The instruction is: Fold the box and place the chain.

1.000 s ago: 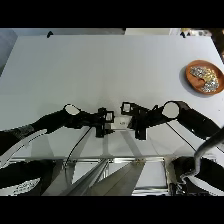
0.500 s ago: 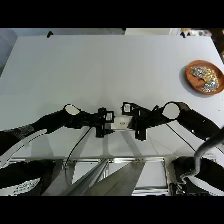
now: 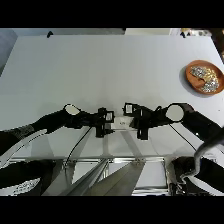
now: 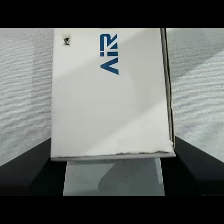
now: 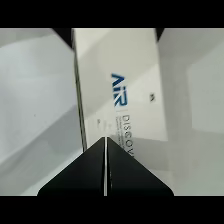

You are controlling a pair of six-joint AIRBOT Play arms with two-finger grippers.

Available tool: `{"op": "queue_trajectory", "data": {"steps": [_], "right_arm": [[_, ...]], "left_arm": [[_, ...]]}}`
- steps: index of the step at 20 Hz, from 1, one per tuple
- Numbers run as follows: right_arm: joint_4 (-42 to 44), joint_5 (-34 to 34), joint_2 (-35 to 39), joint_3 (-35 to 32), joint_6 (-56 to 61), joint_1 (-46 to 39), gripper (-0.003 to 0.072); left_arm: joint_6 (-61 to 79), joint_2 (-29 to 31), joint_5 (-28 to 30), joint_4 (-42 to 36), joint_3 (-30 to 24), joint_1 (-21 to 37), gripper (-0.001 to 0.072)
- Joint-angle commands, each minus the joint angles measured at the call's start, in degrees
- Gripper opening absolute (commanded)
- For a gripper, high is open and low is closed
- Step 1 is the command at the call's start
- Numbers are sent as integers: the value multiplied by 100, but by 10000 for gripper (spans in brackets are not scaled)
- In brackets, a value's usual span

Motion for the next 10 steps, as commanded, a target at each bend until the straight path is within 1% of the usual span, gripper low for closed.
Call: {"op": "queue_trajectory", "data": {"steps": [1, 3, 5, 6, 8, 10], "right_arm": [[37, 44, 415, 4, 111, 0, 21], [-59, 240, 739, 4, 319, 0, 20], [-413, 525, 1075, 4, 1067, 0, 20], [-754, 658, 1167, 4, 1696, 0, 20], [-1838, 1040, 1191, 2, 3338, -46, 20], [-2638, 1624, 1189, 2, 4677, -433, 20]], "left_arm": [[2, 4, 2, 2, 4, 0, 211], [0, 4, 2, 4, 4, 0, 211], [0, 4, 0, 2, 4, 0, 211], [0, 4, 0, 4, 4, 0, 211], [2, 4, 2, 2, 4, 0, 211], [0, 4, 0, 4, 4, 0, 211]]}}
